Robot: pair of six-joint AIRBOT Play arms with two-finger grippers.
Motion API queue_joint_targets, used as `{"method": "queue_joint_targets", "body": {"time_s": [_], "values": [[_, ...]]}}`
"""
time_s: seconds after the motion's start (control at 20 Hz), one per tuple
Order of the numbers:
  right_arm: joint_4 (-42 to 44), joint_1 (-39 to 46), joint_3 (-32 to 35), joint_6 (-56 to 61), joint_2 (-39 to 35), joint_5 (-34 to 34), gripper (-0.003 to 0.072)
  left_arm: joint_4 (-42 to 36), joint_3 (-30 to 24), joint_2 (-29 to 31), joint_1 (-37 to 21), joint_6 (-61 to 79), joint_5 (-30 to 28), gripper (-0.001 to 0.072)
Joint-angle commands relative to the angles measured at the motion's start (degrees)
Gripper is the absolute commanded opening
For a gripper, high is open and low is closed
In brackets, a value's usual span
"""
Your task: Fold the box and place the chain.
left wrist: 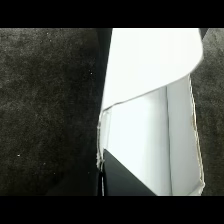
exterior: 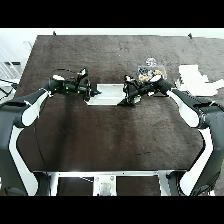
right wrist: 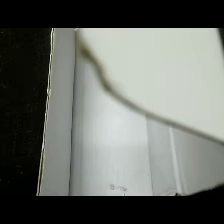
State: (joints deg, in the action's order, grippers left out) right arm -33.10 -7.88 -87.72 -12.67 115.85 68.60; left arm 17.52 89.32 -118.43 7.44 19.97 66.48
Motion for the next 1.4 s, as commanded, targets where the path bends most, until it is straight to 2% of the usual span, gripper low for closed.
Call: {"method": "queue_joint_targets", "body": {"time_s": [0.0,0.3,0.35,0.4,1.35], "values": [[0.0,0.2,-0.1,0.0,0.5,0.0,0.061,0.0,0.0,0.0,0.0,0.0,0.0,0.002],[0.8,0.2,-0.1,0.0,0.9,0.4,0.0609,0.0,0.0,0.0,0.0,0.0,0.0,0.0021],[0.7,0.2,-0.1,-0.1,0.9,0.4,0.0537,0.0,0.0,0.0,0.0,0.0,0.0,0.002],[0.7,0.2,-0.1,-0.1,0.9,0.4,0.053,0.0,0.0,0.0,0.0,0.0,0.0,0.002],[0.7,0.2,-0.1,-0.2,0.9,0.4,0.0531,0.0,0.0,0.0,0.0,0.0,0.1,0.002]]}}
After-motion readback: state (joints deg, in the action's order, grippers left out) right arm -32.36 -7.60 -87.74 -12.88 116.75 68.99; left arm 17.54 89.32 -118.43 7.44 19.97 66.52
